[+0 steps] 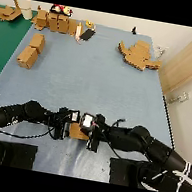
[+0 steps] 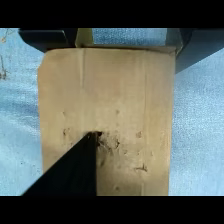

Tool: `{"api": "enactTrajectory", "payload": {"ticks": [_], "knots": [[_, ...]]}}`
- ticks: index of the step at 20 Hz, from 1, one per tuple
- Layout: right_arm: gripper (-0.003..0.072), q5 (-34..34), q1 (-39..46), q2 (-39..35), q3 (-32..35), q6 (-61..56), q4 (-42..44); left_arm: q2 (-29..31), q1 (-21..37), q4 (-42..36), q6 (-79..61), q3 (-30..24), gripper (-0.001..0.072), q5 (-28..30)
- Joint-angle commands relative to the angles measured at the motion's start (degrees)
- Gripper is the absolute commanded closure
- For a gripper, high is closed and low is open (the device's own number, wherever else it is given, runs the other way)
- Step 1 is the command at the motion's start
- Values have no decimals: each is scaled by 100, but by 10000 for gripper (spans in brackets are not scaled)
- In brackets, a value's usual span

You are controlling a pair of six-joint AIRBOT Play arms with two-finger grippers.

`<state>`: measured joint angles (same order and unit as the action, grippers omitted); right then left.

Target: Fold the box.

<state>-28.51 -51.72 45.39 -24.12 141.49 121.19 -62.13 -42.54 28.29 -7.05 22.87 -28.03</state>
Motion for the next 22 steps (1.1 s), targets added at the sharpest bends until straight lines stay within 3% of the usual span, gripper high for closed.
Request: {"api": "enactTrajectory", "payload": {"ticks": [1,2,6,8,10,11,14,16,18,22], "knots": [[627,688,-369,-122,240,0,-654,0,2,0,0,4,216,0],[573,686,-369,-162,240,2,-739,0,2,0,0,4,216,0],[499,656,-369,-422,240,-2,-1145,0,2,0,0,4,216,0],[380,531,-369,-566,240,-2,-1143,-2,2,0,0,4,215,0],[360,407,-369,-656,240,-2,-1143,0,2,-2,0,4,216,-2],[309,354,-369,-654,240,-2,-1145,0,2,0,0,4,216,0],[308,138,-369,-562,243,-2,-1147,-2,2,-2,0,4,215,0],[242,-9,-328,-433,243,-2,-1191,0,2,0,0,4,215,-2],[241,24,-313,-308,240,2,-1335,-2,2,0,0,4,215,-2],[242,170,-315,-286,240,0,-2194,-2,2,-2,0,4,216,-2]]}}
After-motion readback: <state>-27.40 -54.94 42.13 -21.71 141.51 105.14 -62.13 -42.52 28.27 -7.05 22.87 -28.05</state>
